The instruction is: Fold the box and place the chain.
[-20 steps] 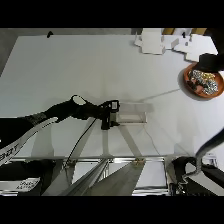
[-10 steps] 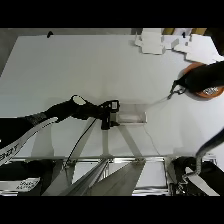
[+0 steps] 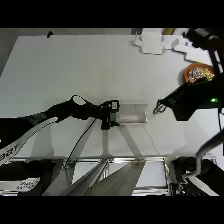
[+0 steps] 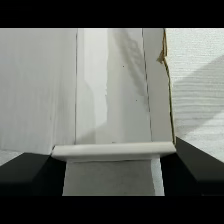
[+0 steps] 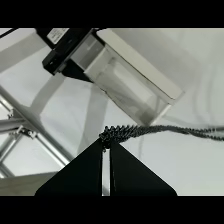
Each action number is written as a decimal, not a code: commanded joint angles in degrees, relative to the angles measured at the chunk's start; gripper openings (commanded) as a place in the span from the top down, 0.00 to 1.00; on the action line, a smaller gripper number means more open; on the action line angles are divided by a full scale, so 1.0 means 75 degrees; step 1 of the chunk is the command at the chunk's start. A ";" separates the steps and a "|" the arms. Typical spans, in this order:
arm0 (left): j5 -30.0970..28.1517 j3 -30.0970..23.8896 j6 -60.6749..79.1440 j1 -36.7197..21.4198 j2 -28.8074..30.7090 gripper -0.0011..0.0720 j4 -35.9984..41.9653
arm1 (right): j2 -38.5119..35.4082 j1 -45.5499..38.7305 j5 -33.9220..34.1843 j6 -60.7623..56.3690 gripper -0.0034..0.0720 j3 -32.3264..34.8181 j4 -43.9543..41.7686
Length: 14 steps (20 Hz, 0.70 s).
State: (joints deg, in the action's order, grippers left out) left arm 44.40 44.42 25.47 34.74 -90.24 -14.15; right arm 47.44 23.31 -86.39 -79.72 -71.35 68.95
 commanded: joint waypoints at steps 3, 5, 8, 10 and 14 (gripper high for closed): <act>0.0000 0.0003 0.0000 -0.0003 0.0003 0.61 0.0000 | -0.0038 0.0941 0.1906 -0.0070 0.93 0.1676 0.0035; 0.0000 0.0003 0.0000 -0.0003 0.0003 0.61 0.0000 | -0.0035 0.0947 0.2521 -0.0090 0.93 0.2291 0.0029; -0.0003 0.0003 0.0000 -0.0003 0.0003 0.61 0.0000 | 0.0044 0.0947 0.3669 -0.0076 0.93 0.2970 0.0029; 0.0000 0.0003 0.0000 -0.0003 0.0003 0.61 0.0000 | 0.0347 0.0947 0.4071 0.0020 0.93 0.3203 0.0017; 0.0000 0.0003 0.0000 -0.0003 0.0003 0.61 0.0000 | 0.1422 0.0947 0.4156 0.0300 0.93 0.3281 -0.0003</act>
State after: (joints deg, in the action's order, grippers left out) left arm 44.40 44.42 25.47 34.74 -90.24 -14.15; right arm 53.56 30.33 -57.95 -79.02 -47.94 68.99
